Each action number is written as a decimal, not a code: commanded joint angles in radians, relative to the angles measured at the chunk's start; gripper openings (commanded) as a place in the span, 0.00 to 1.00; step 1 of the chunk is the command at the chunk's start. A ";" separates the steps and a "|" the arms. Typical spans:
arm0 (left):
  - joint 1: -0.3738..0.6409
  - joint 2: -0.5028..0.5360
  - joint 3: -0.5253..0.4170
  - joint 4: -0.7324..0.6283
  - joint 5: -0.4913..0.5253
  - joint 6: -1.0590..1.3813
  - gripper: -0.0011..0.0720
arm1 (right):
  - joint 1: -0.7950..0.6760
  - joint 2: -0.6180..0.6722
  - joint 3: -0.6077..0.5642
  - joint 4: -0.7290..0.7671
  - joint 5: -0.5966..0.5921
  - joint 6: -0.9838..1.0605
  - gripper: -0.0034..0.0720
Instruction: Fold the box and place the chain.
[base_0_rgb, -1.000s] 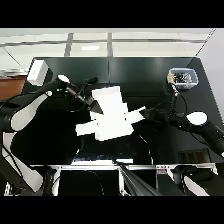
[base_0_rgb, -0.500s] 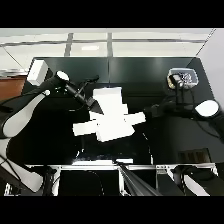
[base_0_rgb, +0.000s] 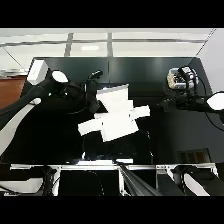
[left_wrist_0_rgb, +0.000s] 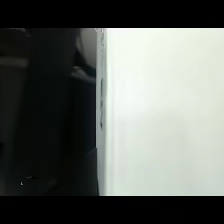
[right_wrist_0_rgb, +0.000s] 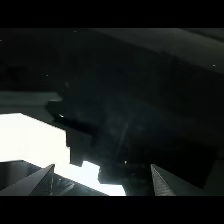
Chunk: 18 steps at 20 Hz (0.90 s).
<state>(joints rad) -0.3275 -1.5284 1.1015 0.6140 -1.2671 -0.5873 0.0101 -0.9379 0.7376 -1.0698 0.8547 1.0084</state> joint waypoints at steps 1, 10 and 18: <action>-0.005 0.086 -0.117 0.025 0.134 0.133 0.05 | -0.003 0.000 0.003 -0.010 -0.018 -0.086 0.97; -0.105 0.018 -0.137 0.002 0.409 0.728 0.05 | 0.053 -0.003 -0.092 0.149 -0.024 -0.485 0.97; -0.153 -0.046 -0.136 -0.020 0.396 0.737 0.05 | 0.243 -0.075 -0.146 0.206 0.029 -0.906 0.97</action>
<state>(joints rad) -0.4709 -1.5558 0.9657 0.5976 -0.8776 0.1326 0.1963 -0.9859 0.6006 -0.8806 0.8471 0.2741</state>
